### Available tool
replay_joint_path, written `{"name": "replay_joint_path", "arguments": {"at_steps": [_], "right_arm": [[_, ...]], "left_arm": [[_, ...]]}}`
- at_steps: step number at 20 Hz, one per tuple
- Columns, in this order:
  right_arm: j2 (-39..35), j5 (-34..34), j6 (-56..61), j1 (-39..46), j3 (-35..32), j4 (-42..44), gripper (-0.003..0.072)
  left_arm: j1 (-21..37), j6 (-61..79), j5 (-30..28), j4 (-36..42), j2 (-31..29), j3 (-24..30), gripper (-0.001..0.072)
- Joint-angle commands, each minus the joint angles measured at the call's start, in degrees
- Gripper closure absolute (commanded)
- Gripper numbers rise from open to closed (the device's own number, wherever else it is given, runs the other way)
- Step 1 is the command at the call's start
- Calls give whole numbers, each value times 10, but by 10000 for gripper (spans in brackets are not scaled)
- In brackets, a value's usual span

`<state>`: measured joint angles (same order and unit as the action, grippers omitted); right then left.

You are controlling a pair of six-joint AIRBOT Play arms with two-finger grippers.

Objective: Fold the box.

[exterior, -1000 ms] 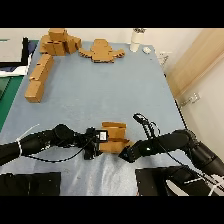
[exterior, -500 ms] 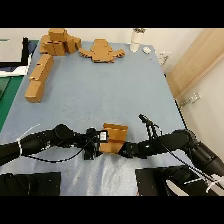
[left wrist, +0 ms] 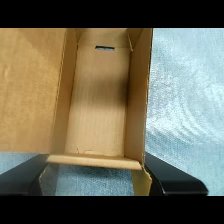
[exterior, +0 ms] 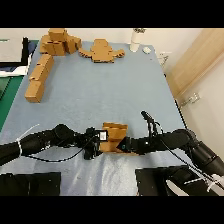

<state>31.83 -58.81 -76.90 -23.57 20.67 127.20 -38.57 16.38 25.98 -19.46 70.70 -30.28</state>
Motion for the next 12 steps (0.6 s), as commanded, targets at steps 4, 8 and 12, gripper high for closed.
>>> {"name": "replay_joint_path", "arguments": {"at_steps": [4,8,12], "right_arm": [[7,21,6,0,8,-2,-34],[39,35,6,0,12,-3,-27],[81,28,5,1,49,-3,649]], "left_arm": [[0,1,1,0,0,0,112],[0,1,1,0,0,0,112],[0,1,1,0,0,0,112]]}}
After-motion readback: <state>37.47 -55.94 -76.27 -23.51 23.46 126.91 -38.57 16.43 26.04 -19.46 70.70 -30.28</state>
